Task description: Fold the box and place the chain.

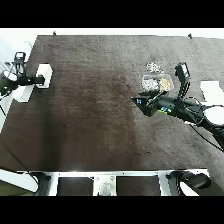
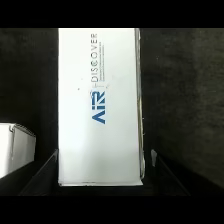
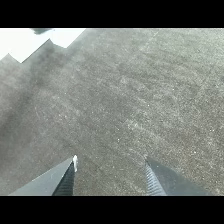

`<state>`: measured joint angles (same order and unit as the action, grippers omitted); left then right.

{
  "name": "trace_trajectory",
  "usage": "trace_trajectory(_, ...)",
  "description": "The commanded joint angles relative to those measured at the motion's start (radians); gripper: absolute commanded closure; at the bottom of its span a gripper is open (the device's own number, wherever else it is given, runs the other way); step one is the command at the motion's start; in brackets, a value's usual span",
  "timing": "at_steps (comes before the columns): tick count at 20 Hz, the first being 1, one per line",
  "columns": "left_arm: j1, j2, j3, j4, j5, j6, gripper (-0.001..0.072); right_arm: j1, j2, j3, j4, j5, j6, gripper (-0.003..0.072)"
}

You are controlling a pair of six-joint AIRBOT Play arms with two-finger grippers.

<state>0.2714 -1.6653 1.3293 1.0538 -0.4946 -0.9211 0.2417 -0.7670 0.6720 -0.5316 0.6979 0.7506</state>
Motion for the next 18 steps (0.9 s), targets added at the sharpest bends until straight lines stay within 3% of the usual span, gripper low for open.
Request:
trace_trajectory(1,0.0,0.126,0.001,0.024,-0.108,-0.023,0.0004,0.0,0.0,0.0,0.0,-0.002,0.002,0.0184)
trace_trajectory(2,0.0,0.175,0.0,0.015,-0.155,-0.023,0.0019,0.0,0.003,0.0,0.001,-0.002,0.002,0.0187)
trace_trajectory(3,0.0,0.221,0.0,0.002,-0.205,-0.021,0.0266,0.0,0.009,0.0,0.0,-0.003,0.002,0.0259)
trace_trajectory(4,0.0,0.272,0.0,-0.026,-0.268,0.004,0.0546,0.0,0.024,0.0,0.0,-0.003,0.001,0.0469)
trace_trajectory(5,0.0,0.317,0.0,-0.079,-0.319,0.069,0.0687,0.0,0.041,0.0,0.0,-0.01,0.002,0.0599)
trace_trajectory(6,0.0,0.366,-0.003,-0.158,-0.357,0.125,0.0692,0.0,0.063,0.0,-0.001,-0.027,0.002,0.0669)
trace_trajectory(9,-0.003,0.547,-0.078,-0.358,-0.319,0.251,0.0695,0.0,0.143,-0.002,-0.004,-0.111,0.002,0.067)
trace_trajectory(11,-0.005,0.696,-0.18,-0.463,-0.262,0.367,0.0696,0.0,0.212,-0.016,-0.033,-0.191,0.002,0.0671)
trace_trajectory(14,-0.005,0.932,-0.389,-0.532,-0.217,0.524,0.0696,0.0,0.309,-0.058,-0.126,-0.253,0.002,0.0673)
trace_trajectory(18,-0.005,1.246,-0.725,-0.637,-0.209,0.64,0.0697,0.0,0.44,-0.174,-0.128,-0.368,0.035,0.0673)
